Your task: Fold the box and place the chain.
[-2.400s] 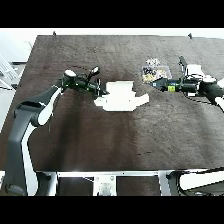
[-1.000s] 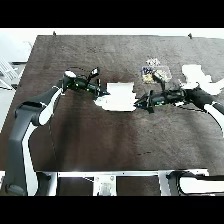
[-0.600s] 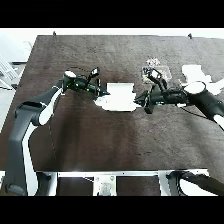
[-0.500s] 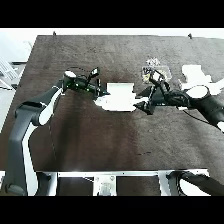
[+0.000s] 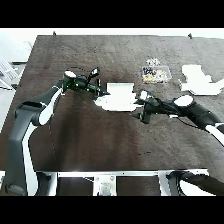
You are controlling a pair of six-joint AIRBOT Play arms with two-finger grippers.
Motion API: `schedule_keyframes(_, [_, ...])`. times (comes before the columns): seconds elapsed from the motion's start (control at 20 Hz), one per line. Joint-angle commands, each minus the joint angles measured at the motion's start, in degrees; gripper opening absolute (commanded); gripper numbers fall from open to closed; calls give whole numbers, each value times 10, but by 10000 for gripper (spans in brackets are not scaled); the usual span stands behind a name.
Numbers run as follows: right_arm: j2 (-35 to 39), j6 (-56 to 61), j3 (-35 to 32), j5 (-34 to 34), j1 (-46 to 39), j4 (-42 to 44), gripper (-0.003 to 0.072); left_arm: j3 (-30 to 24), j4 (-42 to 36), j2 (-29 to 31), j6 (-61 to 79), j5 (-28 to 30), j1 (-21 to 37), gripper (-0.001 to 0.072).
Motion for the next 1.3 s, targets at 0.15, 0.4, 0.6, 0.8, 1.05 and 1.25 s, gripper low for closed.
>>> schedule_keyframes(0.15, [-50,-49,-2,-83,22,4,628,0,0,0,0,0,0,22])
schedule_keyframes(0.4, [-70,-51,6,-123,24,11,627,0,0,0,0,0,0,22])
schedule_keyframes(0.6, [-100,-77,36,-125,24,39,628,0,0,0,0,-1,0,22])
schedule_keyframes(0.8, [-114,-77,55,-124,8,39,627,0,0,0,0,0,0,22])
schedule_keyframes(1.05, [-120,-107,80,-100,-12,63,627,0,0,0,0,0,0,22])
schedule_keyframes(1.25, [-150,-130,108,-60,-28,82,628,0,0,0,0,-1,0,22])
